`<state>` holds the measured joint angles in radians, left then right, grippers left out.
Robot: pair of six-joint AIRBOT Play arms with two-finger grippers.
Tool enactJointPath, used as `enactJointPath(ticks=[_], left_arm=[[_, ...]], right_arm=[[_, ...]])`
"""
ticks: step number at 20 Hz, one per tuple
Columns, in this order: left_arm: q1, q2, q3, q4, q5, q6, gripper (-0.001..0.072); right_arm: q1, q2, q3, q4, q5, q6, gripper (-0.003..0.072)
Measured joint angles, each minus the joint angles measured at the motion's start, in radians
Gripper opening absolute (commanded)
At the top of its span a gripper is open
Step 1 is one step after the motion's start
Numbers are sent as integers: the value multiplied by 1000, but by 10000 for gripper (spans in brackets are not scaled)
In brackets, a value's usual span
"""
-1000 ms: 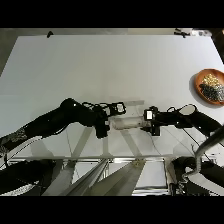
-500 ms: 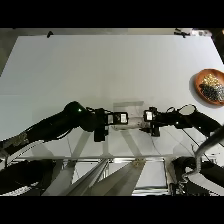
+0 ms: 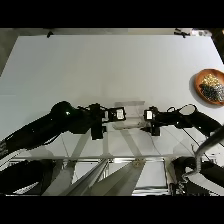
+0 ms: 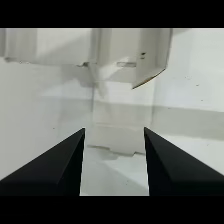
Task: Fold the box and place the chain.
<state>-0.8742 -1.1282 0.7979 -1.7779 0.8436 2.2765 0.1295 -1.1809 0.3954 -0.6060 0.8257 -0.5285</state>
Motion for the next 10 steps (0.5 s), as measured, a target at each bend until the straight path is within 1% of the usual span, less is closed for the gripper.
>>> enactJointPath(ticks=[3, 6, 10], left_arm=[[0, 3, 0, -26, -45, -6, 386], [0, -22, 0, -37, -78, -9, 386], [0, -82, 0, -24, -77, -10, 385]], right_arm=[[0, 0, 0, 0, 0, 0, 410], [0, 0, 0, 0, 0, 0, 410], [0, 0, 0, 0, 0, 0, 410]])
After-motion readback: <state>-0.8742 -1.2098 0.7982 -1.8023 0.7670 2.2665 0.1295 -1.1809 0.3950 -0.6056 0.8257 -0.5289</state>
